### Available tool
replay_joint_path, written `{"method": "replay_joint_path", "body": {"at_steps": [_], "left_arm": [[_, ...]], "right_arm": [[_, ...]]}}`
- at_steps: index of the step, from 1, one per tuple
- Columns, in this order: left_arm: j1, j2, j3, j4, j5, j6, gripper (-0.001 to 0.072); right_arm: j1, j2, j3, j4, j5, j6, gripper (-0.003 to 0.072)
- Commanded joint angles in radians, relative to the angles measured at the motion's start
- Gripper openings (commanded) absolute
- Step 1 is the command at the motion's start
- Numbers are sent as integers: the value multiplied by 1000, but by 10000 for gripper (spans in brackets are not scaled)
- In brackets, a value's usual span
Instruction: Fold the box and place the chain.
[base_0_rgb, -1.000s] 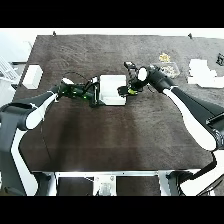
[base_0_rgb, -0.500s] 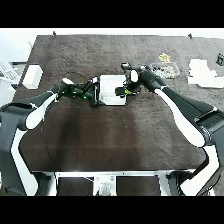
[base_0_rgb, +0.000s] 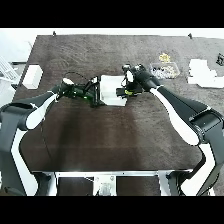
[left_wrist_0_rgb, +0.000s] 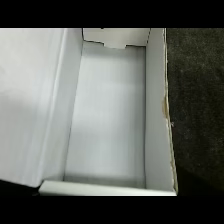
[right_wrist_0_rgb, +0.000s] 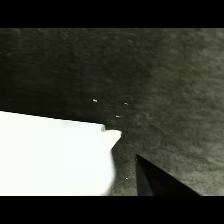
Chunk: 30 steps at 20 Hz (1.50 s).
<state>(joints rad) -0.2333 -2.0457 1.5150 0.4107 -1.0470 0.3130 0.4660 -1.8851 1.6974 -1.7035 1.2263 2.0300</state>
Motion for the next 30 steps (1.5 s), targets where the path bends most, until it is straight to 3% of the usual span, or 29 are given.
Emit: {"method": "replay_joint_path", "body": {"at_steps": [1, 7, 10, 11, 15, 17, 23, 24, 26, 27, 30], "left_arm": [[2, 1, 0, 2, -1, 1, 416], [2, 1, 0, 2, -1, 1, 416], [2, 1, 0, 2, -1, 1, 416], [2, 1, 0, 2, -1, 1, 416], [2, 1, 0, 2, -1, 1, 416], [2, 1, 0, 1, -1, 1, 416], [2, 1, 0, 1, -1, 1, 415], [2, 1, 0, 2, -1, 1, 416], [2, 1, 0, 2, -1, 1, 415], [2, 1, 0, 2, -1, 1, 416], [2, 1, 0, 2, -1, 1, 415]], "right_arm": [[12, -2, 3, -30, 13, 32, 324], [30, -8, 3, -29, 13, 47, 302], [39, -17, 4, -26, 13, 58, 256], [40, -19, 6, -26, 13, 58, 189], [40, -21, 10, -26, 13, 58, 118], [40, -24, 10, -26, 13, 58, 46], [39, -26, 10, -29, 13, 58, 12], [39, -25, 10, -29, 13, 58, 23], [38, -22, 10, -29, 14, 57, 332], [37, -17, 13, -29, 14, 57, 450], [31, 5, 39, -29, 21, 15, 468]]}}
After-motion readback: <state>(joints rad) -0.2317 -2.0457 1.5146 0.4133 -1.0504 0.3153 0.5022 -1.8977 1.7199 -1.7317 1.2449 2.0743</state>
